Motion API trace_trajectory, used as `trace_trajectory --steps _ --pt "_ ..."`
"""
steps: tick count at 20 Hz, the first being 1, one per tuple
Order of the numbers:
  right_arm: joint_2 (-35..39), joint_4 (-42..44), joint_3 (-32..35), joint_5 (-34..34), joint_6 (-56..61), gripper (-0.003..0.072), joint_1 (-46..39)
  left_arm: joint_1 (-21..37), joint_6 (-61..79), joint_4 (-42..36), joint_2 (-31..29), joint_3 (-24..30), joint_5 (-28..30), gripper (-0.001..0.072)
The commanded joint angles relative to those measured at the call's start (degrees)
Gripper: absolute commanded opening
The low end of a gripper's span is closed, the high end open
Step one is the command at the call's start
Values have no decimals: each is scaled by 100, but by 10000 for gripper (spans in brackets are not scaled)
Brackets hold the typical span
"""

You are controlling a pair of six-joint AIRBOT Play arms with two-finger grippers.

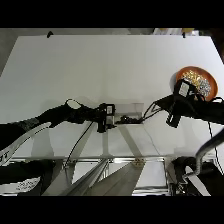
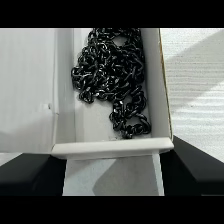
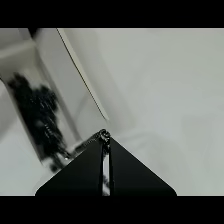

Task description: Fold the box and place the chain.

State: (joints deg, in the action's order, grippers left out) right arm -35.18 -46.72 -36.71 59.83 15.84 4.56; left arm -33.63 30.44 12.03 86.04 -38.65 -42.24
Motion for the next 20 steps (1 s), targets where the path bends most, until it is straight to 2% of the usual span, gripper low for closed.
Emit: trace_trajectory --steps 1,5,10,14,17,20 --pt "81 1161 -2 129 15 11 42 -4 2 2 -4 0 0 394" --pt "-136 1290 33 -63 -153 11 848 -4 2 2 -4 0 0 394" --pt "-962 1237 330 -1185 -153 12 1683 -4 2 2 -4 0 0 394" --pt "-1816 1005 363 -1123 -149 16 1740 -4 2 2 -4 0 0 394" --pt "-1934 763 363 -1154 -151 209 1740 -2 0 2 -4 0 0 394" --pt "-1685 592 358 -1320 -153 216 1687 -2 2 2 -4 0 0 394"
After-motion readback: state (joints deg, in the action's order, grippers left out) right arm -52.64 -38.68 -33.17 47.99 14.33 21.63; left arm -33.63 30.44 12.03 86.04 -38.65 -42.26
